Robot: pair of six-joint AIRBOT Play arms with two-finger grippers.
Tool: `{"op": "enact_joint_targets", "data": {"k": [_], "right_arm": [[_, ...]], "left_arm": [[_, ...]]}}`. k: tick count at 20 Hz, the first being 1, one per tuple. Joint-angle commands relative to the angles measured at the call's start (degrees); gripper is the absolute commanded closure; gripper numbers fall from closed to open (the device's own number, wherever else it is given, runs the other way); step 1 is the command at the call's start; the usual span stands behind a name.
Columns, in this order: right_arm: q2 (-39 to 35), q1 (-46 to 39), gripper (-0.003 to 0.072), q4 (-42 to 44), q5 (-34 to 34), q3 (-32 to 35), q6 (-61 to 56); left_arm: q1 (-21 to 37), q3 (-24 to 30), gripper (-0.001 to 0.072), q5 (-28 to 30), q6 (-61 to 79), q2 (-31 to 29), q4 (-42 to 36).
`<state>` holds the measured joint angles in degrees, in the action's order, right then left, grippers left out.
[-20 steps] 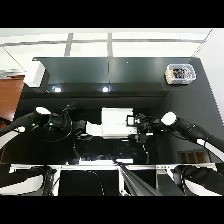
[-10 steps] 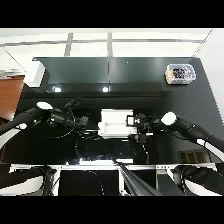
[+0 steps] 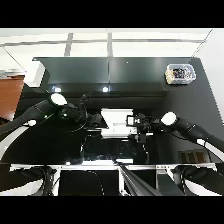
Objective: Fold the box and place the chain.
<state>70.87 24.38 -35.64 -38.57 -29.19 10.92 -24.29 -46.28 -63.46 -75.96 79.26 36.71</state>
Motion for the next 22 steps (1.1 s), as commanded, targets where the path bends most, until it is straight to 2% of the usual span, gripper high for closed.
{"op": "enact_joint_targets", "data": {"k": [1,14,18,22], "right_arm": [[0.04,0.04,0.0495,0.04,0.17,-0.02,-0.02],[0.04,0.02,0.0495,0.04,0.17,-0.02,-0.02],[0.02,0.02,0.0495,0.04,0.17,-0.02,-0.02],[0.04,0.02,0.0494,0.04,0.17,-0.02,-0.02]], "left_arm": [[-4.61,-4.0,0.0226,2.23,-12.0,0.02,9.88],[-6.21,-5.44,0.0226,1.99,-22.12,0.02,19.8],[-9.57,-6.47,0.0226,2.23,-27.54,0.61,27.61],[-14.69,-10.01,0.0226,2.19,-34.16,1.97,35.67]]}}
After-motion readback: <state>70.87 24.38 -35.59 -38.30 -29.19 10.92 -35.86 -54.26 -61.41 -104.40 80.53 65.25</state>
